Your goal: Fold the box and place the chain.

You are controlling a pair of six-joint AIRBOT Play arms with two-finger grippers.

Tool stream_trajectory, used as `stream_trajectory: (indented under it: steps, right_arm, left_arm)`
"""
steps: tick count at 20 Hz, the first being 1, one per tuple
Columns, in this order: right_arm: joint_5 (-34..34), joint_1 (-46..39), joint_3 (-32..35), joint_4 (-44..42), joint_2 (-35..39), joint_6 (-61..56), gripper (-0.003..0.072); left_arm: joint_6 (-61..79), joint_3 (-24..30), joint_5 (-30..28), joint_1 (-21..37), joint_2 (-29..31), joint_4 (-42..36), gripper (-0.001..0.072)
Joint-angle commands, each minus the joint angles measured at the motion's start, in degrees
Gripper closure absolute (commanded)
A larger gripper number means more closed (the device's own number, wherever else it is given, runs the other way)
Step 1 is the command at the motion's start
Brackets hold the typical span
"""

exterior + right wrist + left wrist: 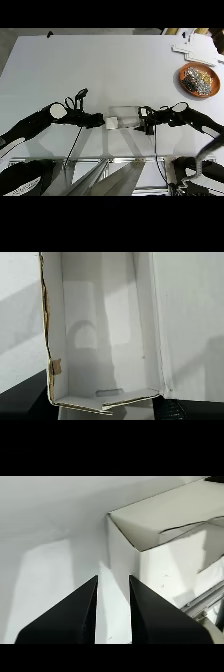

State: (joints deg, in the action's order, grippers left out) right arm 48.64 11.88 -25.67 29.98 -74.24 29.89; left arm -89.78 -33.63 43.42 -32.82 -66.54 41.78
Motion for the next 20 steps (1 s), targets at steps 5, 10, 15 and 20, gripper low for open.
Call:
stream_trajectory:
  steps: [5,10,15,20]
  right_arm:
    - [0.0,0.0,0.0,0.0,0.0,0.0,0.0342]
    - [0.0,0.0,0.0,0.0,0.0,0.0,0.0342]
    - [0.0,0.0,0.0,0.0,0.0,0.0,0.0342]
    - [0.0,0.0,0.0,0.0,0.0,0.0,0.0342]
  left_arm:
    - [0.0,-2.1,-0.8,-3.1,-1.3,-0.9,0.0477]
    - [0.0,-4.2,-1.2,-5.8,-3.5,-0.7,0.0418]
    - [-6.3,-7.2,-1.0,-7.4,-4.9,5.9,0.0418]
    - [-15.2,-10.4,0.8,-9.4,-6.8,13.7,0.0418]
